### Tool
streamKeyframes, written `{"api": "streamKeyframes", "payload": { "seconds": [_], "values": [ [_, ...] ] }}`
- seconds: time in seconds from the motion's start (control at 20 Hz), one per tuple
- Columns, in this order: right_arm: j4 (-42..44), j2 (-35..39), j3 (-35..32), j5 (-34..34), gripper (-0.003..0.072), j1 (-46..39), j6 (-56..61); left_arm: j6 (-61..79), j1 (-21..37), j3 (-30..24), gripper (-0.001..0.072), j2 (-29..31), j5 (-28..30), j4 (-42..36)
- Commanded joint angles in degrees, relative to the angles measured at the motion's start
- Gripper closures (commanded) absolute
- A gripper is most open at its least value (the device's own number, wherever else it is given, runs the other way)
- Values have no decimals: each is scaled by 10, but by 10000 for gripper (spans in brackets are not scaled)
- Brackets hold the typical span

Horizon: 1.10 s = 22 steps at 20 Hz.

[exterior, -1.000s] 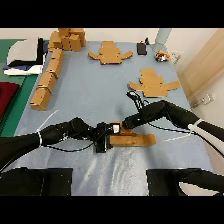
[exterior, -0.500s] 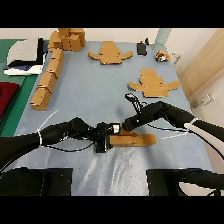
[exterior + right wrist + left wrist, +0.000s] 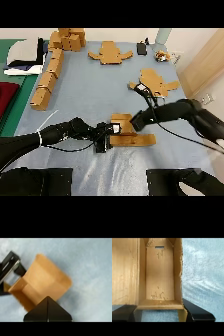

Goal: Fold the box.

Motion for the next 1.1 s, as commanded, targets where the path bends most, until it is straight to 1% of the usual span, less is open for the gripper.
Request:
{"api": "streamKeyframes", "payload": {
  "seconds": [0.0, 0.05, 0.1, 0.15, 0.2, 0.3, 0.35, 0.4, 0.5, 0.65, 0.8, 0.85, 0.9, 0.95, 1.0, 1.05],
  "values": [
    [-33, 110, -44, -126, 641, 3, -38, 0, 0, 1, 318, 0, 0, 0],
    [-35, 128, -68, -129, 415, 3, -54, 0, 0, 1, 318, 0, 0, 0],
    [-45, 139, -95, -119, 256, 3, -84, 0, 0, 1, 318, 0, 0, 0],
    [-55, 141, -117, -103, 256, 2, -119, 0, 0, 1, 318, 0, 0, 0],
    [-70, 136, -139, -73, 256, 3, -153, 0, 0, 1, 318, 0, 0, 0],
    [-73, 123, -169, -12, 244, 3, -246, 0, 0, 1, 318, 0, 0, 0],
    [-76, 116, -176, 17, 225, 4, -285, 0, 0, 1, 318, 0, 0, 0],
    [-78, 108, -179, 45, 225, 4, -315, 0, 0, 1, 318, 0, 0, 0],
    [-79, 89, -180, 81, 225, 4, -344, 0, 0, 1, 318, 0, 0, 0],
    [-63, 62, -180, 105, 225, 6, -384, 0, 0, 1, 318, 0, 0, 0],
    [-53, 62, -180, 105, 226, 26, -393, 0, 0, 1, 318, 0, 0, 0],
    [-54, 62, -180, 107, 237, 35, -393, 0, 0, 1, 318, 0, 0, 0],
    [-51, 62, -180, 110, 296, 44, -393, 0, 0, 1, 318, 0, 0, 0],
    [-47, 61, -180, 115, 394, 52, -394, 0, 0, 1, 318, 0, 0, 0],
    [-47, 61, -180, 121, 431, 60, -394, 0, 0, 1, 318, 0, 0, 0],
    [-48, 60, -180, 127, 507, 66, -394, 0, 0, 1, 318, 0, 0, 0]
  ]
}}
